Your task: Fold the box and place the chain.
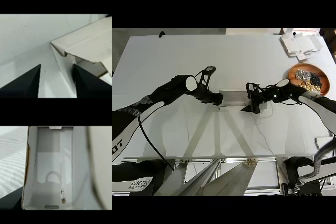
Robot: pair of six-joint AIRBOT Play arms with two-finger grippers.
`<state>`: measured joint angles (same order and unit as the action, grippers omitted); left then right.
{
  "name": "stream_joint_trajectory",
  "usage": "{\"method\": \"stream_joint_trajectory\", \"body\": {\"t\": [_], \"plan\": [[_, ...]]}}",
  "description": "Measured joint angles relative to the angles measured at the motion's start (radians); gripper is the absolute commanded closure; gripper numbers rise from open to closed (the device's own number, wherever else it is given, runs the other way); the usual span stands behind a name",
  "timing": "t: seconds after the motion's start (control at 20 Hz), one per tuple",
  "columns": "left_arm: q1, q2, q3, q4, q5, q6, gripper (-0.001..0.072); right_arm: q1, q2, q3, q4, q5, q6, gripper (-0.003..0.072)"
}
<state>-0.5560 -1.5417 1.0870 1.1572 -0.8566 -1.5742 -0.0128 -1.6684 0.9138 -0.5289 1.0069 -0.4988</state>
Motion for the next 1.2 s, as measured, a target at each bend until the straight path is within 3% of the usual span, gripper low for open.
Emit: {"method": "stream_joint_trajectory", "body": {"t": [0.25,0.3,0.5,0.9,0.95,1.05,1.1,1.15,1.2], "plan": [[-0.061,-0.003,0.030,0.135,-0.032,-0.148,0.0290,0.000,0.000,0.000,-0.001,0.000,0.000,0.0264],[-0.071,-0.006,0.049,0.168,-0.051,-0.190,0.0326,0.000,0.000,0.000,-0.001,0.000,0.000,0.0264],[-0.105,-0.042,0.140,0.272,-0.097,-0.375,0.0325,0.000,0.000,0.000,-0.002,-0.002,0.000,0.0264],[-0.173,-0.138,0.200,0.317,-0.137,-0.594,0.0342,0.000,0.000,0.000,-0.002,-0.001,0.000,0.0264],[-0.177,-0.144,0.201,0.318,-0.140,-0.613,0.0385,0.000,0.000,0.000,-0.002,-0.001,0.000,0.0264],[-0.181,-0.153,0.203,0.320,-0.140,-0.640,0.0400,0.000,0.000,0.000,-0.002,-0.002,0.000,0.0264],[-0.182,-0.157,0.203,0.322,-0.140,-0.652,0.0470,0.000,0.000,0.000,-0.002,-0.002,0.000,0.0264],[-0.184,-0.161,0.204,0.324,-0.137,-0.659,0.0622,0.000,0.000,0.000,-0.002,-0.002,0.000,0.0264],[-0.185,-0.165,0.204,0.330,-0.138,-0.663,0.0706,0.000,0.000,0.000,-0.002,-0.001,0.000,0.0264]]}}
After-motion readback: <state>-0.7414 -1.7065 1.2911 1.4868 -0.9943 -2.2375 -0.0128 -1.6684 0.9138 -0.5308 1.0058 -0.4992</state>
